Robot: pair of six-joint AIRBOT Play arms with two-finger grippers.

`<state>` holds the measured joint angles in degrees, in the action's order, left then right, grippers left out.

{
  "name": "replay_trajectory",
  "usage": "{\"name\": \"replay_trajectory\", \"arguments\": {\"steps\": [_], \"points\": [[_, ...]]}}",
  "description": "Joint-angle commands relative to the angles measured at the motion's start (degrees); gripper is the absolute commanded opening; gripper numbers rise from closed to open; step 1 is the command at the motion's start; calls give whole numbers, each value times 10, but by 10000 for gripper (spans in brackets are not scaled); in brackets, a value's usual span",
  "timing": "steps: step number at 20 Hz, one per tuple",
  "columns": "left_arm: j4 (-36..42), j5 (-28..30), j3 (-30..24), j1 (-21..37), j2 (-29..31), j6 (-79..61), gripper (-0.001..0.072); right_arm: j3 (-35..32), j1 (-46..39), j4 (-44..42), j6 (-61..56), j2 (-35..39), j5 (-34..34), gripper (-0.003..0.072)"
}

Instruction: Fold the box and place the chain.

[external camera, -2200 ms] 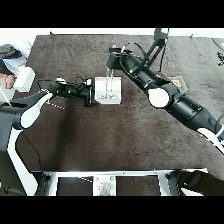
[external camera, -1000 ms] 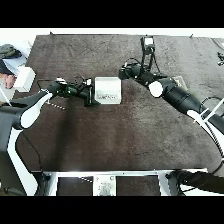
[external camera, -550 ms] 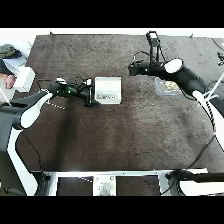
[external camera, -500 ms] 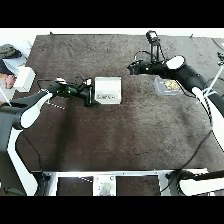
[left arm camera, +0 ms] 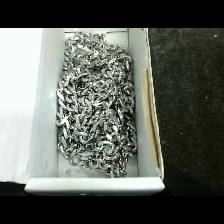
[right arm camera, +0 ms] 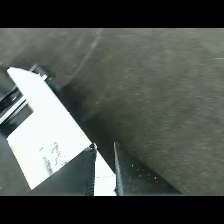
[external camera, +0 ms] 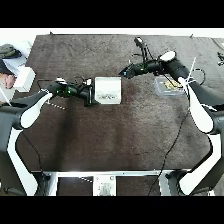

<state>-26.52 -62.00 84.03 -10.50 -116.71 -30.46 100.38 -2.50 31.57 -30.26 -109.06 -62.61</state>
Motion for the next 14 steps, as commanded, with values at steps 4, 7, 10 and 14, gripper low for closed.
{"name": "replay_trajectory", "arguments": {"steps": [4, 7, 10, 14], "points": [[0, 0, 0, 0, 0, 0, 286, 19, 8, -19, 78, -23, -61, 187], [0, 0, 0, 0, 0, 0, 286, 19, 8, -18, 102, -23, -103, 188], [0, 0, 0, 0, 0, 0, 286, 19, 11, 6, 107, -23, -115, 188], [0, 0, 0, 0, 0, 0, 286, 19, 38, 34, 152, -23, -121, 189]]}}
